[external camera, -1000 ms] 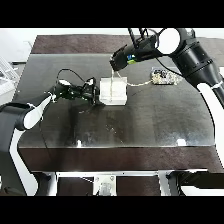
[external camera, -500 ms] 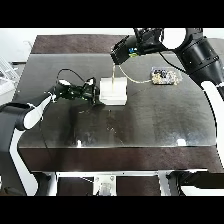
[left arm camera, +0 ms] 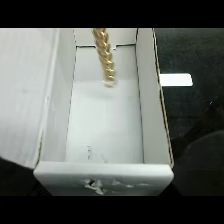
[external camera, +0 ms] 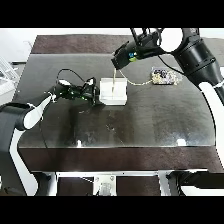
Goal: Fold the box and place the chain.
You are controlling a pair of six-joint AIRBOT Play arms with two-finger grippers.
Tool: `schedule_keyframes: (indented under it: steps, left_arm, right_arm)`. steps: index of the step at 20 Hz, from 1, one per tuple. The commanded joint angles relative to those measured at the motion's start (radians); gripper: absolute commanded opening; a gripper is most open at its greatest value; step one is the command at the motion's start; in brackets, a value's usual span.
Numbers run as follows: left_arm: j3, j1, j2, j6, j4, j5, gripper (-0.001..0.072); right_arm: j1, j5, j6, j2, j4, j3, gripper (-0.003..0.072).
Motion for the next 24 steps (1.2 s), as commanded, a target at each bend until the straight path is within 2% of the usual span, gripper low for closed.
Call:
schedule_keyframes:
  steps: [1,6,9,15,20,24]
  left_arm:
    - [0.0,0.001,0.0,0.0,0.0,0.0,0.0531]
    - [0.0,0.001,0.0,0.0,0.0,0.0,0.0531]
    - [0.0,0.001,0.0,0.0,0.0,0.0,0.0531]
    - [0.0,0.001,0.0,0.0,0.0,0.0,0.0531]
    - [0.0,0.001,0.0,0.0,0.0,0.001,0.0531]
    - [0.0,0.001,0.0,0.0,0.0,0.001,0.0531]
  right_arm:
    - [0.001,0.015,0.019,0.0,0.006,-0.078,0.0017]
    - [-0.003,-0.007,0.037,-0.009,-0.005,-0.169,0.0017]
    - [-0.008,-0.01,0.038,-0.007,-0.067,-0.137,0.0017]
    - [-0.008,0.131,0.097,0.0,-0.294,-0.019,0.0017]
    - [0.004,0.22,0.097,0.042,-0.308,0.014,0.0016]
    - [0.047,0.217,0.097,0.091,-0.309,0.014,0.0017]
